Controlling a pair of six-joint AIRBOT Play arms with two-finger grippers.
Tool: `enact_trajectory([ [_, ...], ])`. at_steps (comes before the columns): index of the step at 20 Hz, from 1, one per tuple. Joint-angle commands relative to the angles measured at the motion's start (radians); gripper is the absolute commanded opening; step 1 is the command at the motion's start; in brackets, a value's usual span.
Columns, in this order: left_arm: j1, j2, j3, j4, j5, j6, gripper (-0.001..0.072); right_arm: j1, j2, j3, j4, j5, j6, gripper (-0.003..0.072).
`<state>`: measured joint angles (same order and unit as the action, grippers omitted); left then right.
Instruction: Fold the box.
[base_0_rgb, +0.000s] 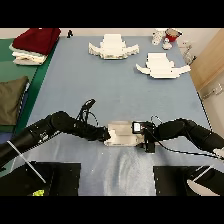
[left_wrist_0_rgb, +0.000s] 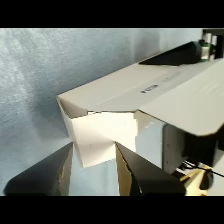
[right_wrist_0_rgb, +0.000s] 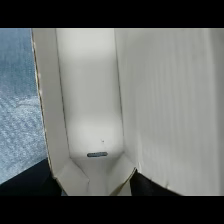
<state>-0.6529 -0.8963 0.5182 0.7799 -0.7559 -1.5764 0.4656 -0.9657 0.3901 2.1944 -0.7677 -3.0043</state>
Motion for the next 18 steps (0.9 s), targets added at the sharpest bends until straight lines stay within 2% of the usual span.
enact_trajectory([
  [1,-0.072,-0.026,0.048,0.183,0.023,-0.211,0.0407,0.000,0.001,0.001,0.000,0.000,0.000,0.0435],
  [5,-0.152,-0.125,0.113,0.207,0.018,-0.288,0.0407,0.000,0.001,0.001,0.000,0.000,0.000,0.0435],
  [11,-0.264,-0.220,0.224,0.473,-0.080,-0.607,0.0406,0.000,0.001,0.001,0.000,0.000,0.000,0.0435],
  [18,-0.346,-0.359,0.370,0.660,-0.208,-0.805,0.0406,0.000,0.001,0.001,0.000,0.000,0.000,0.0435],
])
